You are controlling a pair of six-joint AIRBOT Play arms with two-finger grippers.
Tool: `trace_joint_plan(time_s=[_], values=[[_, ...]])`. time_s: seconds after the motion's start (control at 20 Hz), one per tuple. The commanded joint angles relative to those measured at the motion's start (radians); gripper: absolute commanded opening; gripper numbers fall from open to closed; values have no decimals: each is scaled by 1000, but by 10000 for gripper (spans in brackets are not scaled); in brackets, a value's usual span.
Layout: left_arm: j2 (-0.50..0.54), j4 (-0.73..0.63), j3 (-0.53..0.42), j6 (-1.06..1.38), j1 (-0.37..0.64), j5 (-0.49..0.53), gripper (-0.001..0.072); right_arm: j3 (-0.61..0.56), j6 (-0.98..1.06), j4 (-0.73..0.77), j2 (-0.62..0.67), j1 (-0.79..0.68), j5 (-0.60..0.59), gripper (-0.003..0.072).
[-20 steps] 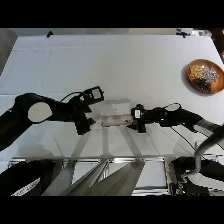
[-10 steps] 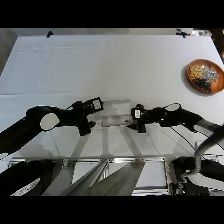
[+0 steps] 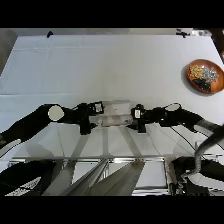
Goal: Fold the box and place the chain.
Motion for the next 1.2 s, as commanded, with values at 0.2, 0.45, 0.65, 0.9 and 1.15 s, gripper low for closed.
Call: trace_joint_plan(time_s=[0.2, 0.45, 0.65, 0.9, 1.15], values=[[-65, -201, -1, 185, 9, -42, 465, 0, 0, 0, 1, 0, 0, 438], [-75, -245, -1, 185, 9, -60, 374, 0, 0, 0, 1, 0, 0, 438], [-75, -251, -1, 197, 9, -58, 371, 0, 0, 0, 1, 0, 0, 438], [-72, -246, 0, 230, 10, -14, 375, 0, 0, 0, 1, 0, 0, 438], [-72, -245, 0, 231, 10, 6, 375, 0, 0, 0, 1, 0, 0, 438]])
